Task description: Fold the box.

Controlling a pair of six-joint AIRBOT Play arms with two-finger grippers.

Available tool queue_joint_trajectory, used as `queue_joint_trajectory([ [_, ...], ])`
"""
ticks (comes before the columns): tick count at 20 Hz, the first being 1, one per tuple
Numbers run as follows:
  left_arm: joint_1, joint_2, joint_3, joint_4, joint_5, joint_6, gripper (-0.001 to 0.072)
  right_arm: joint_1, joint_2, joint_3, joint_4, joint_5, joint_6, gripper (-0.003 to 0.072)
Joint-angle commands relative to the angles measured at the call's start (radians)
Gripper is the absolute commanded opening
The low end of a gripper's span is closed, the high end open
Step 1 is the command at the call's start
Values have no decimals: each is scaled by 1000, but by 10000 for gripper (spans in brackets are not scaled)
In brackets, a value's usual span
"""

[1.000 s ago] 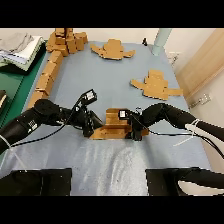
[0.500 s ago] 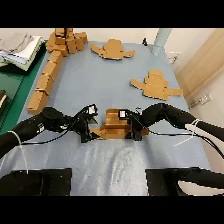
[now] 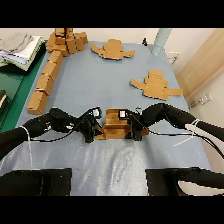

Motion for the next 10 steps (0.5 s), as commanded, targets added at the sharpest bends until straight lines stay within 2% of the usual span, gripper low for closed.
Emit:
queue_joint_trajectory([
  [1, -14, -10, 2, -76, 7, 65, 215, -1, 1, 1, 1, 0, 0, 453],
  [3, -19, -10, 2, -94, 6, 66, 213, -1, 1, 1, 0, 0, 0, 453],
  [4, -19, -10, 2, -95, 6, 66, 106, -1, 1, 1, 1, 0, 0, 453],
  [10, -32, -29, 4, -152, 8, 105, 95, -1, 1, 1, 0, 0, 0, 454],
])
